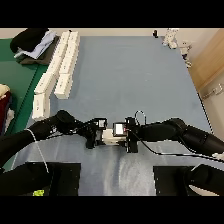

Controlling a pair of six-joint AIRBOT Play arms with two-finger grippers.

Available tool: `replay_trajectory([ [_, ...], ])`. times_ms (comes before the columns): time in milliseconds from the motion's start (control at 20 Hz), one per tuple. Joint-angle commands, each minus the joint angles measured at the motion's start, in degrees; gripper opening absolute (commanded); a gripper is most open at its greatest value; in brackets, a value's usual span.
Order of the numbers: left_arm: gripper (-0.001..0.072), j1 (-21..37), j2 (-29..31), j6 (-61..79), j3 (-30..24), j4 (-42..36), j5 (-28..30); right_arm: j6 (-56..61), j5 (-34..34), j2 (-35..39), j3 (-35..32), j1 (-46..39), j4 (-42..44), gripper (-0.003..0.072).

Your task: Fold the box.

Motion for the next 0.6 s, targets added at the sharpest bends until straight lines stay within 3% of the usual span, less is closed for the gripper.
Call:
replay_trajectory([
  [0, 0.0413, 0.0, -0.02, -0.02, 0.02, -0.02, 0.07, 1.75, 0.0, 3.41, 0.02, -0.02, 0.24, 0.0457],
  [150, 0.0413, 0.0, -0.02, -0.02, 0.02, -0.02, 0.07, 8.9, -0.28, 6.88, -0.11, -0.37, -0.33, 0.0424],
  [200, 0.0414, 0.0, -0.02, -0.02, 0.02, 0.0, 0.07, 14.36, -0.74, 7.63, -0.28, -0.87, -0.24, 0.0313],
  [250, 0.0413, 0.0, -0.02, -0.02, 0.02, -0.02, 0.07, 18.49, -0.26, 8.0, -0.94, -1.01, 0.17, 0.0067],
  [300, 0.0413, 0.0, -0.02, -0.02, 0.02, -0.02, 0.07, 22.49, 1.44, 8.24, -2.23, -1.01, 1.22, 0.0005],
  [450, 0.0413, 0.0, -0.02, -0.02, 0.02, 0.0, 0.07, 24.83, 7.91, 8.39, -7.45, -0.52, 9.16, 0.0005],
  [550, 0.0413, 0.0, -0.02, -0.04, 0.02, -0.02, 0.07, 27.98, 13.14, 8.44, -10.51, 1.14, 9.53, 0.0006],
])
